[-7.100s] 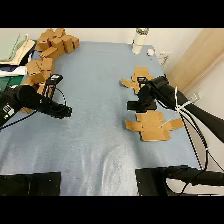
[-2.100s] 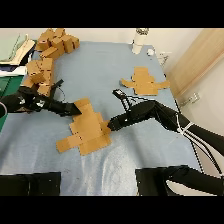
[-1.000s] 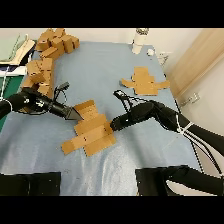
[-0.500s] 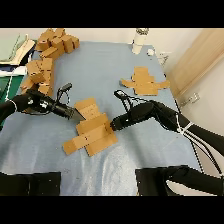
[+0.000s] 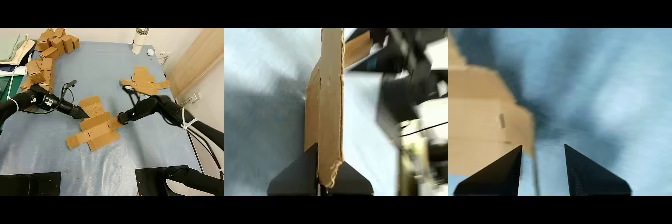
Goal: Fold the box.
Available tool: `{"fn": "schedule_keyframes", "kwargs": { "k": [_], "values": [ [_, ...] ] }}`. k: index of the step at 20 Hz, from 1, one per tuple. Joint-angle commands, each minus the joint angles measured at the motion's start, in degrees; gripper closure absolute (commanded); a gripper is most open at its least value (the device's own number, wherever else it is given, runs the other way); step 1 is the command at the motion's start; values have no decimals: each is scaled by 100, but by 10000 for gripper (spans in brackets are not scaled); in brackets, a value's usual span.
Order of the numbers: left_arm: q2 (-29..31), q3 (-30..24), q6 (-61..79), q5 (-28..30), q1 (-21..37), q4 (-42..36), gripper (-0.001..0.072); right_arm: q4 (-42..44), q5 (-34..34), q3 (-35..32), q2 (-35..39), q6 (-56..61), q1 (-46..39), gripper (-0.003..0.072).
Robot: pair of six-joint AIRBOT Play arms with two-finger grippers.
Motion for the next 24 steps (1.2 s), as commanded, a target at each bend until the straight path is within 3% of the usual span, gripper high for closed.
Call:
{"fn": "schedule_keyframes", "kwargs": {
  "k": [1, 5, 6, 7, 8, 10, 11, 15, 24],
  "values": [
    [378, 20, 518, 776, -564, 505, 698, -761, -588, 468, 4, 605, -546, 277],
    [813, 20, 1226, 1204, -1172, 535, 699, -743, -791, 785, 2, 763, -841, 321],
    [931, 20, 1386, 1346, -1311, 525, 698, -739, -756, 785, 0, 820, -837, 441],
    [1051, 20, 1580, 1499, -1434, 522, 698, -737, -721, 785, -2, 868, -833, 487],
    [1176, 20, 1812, 1707, -1539, 525, 698, -741, -664, 785, -4, 984, -833, 487],
    [1283, 20, 2124, 2098, -1655, 573, 697, -734, -525, 785, -2, 1062, -833, 628],
    [1263, 20, 2155, 2168, -1687, 682, 697, -732, -442, 785, -4, 1117, -833, 660],
    [1102, -13, 2146, 2232, -1733, 702, 698, -693, -85, 785, -4, 1298, -824, 682],
    [1088, -686, 2479, 2577, -2116, 483, 697, -697, -70, 782, -9, 1305, -824, 682]
  ]
}}
